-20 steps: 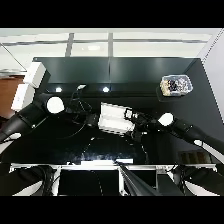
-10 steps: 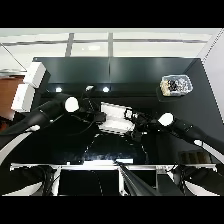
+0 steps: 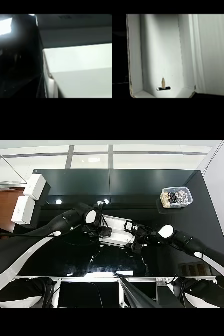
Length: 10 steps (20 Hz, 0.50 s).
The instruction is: Fold the box and place the chain.
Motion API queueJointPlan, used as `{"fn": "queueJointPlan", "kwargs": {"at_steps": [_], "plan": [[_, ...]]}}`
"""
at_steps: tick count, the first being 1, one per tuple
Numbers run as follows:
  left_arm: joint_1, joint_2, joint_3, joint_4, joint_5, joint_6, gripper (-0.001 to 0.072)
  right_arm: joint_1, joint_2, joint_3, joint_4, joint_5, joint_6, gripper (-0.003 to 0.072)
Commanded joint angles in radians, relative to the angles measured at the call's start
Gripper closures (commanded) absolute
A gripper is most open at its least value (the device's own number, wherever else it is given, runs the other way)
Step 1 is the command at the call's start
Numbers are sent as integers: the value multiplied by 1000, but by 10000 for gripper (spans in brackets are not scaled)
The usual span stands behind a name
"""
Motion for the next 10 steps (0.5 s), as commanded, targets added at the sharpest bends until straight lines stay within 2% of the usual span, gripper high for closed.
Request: {"fn": "queueJointPlan", "kwargs": {"at_steps": [1,10], "plan": [[-16,-14,13,40,-24,-20,485,1,0,0,0,0,0,656],[-16,-14,14,43,26,-32,491,1,0,0,0,0,0,657]]}}
